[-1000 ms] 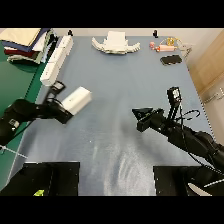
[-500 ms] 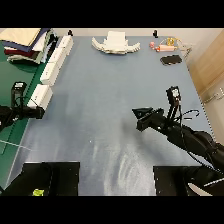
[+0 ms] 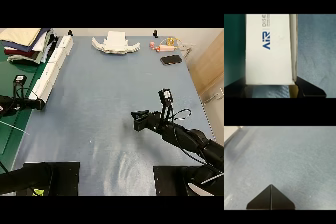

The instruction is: Fold the box.

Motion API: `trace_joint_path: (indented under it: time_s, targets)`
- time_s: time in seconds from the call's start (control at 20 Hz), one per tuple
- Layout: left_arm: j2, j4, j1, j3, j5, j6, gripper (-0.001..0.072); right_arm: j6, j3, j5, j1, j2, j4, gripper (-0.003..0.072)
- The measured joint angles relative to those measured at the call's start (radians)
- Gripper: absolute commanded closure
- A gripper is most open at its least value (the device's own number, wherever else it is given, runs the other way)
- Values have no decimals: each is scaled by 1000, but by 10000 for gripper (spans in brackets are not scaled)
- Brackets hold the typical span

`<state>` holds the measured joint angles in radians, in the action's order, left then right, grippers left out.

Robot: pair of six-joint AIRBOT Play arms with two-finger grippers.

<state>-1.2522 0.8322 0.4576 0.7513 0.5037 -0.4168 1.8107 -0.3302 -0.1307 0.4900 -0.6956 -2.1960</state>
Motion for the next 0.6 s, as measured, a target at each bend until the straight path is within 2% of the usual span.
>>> trace_joint_path:
  time_s: [0.2,0.6]
  targets:
    - [-71,-32,-6,44,-10,11,296,-18,0,0,0,-10,-1,683]
    - [-143,-49,-8,60,-18,16,296,-32,0,0,0,-13,-1,683]
